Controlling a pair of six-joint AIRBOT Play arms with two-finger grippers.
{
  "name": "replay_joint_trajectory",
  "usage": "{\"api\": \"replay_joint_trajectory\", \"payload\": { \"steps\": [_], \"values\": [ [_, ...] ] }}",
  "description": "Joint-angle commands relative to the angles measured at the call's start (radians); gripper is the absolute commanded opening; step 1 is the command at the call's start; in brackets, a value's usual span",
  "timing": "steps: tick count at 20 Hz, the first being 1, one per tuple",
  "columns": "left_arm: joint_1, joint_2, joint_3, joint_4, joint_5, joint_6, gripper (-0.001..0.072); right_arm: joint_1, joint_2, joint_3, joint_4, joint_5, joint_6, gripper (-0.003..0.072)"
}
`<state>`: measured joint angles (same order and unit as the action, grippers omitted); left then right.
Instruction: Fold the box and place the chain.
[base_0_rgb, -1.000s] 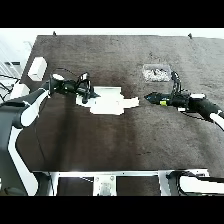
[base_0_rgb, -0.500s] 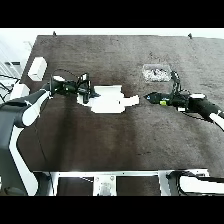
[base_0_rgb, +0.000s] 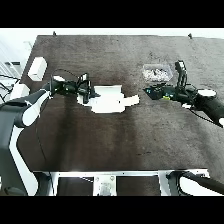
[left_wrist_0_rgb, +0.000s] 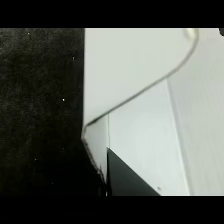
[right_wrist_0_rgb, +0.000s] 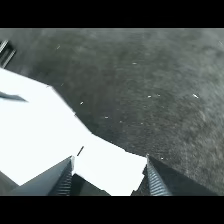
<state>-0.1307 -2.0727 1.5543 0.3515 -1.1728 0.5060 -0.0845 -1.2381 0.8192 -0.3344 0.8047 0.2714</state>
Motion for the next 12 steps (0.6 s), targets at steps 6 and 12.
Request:
{"api": "replay_joint_trajectory", "payload": {
  "steps": [6, 12],
  "values": [
    [0.001, 0.000, 0.000, 0.004, -0.022, -0.008, 0.0019, 0.266, 0.029, -0.097, -0.247, -0.145, -0.352, 0.0559],
    [0.001, 0.000, 0.000, 0.003, -0.021, -0.008, 0.0019, 0.367, -0.018, -0.123, -0.243, -0.222, -0.467, 0.0559]
  ]
}}
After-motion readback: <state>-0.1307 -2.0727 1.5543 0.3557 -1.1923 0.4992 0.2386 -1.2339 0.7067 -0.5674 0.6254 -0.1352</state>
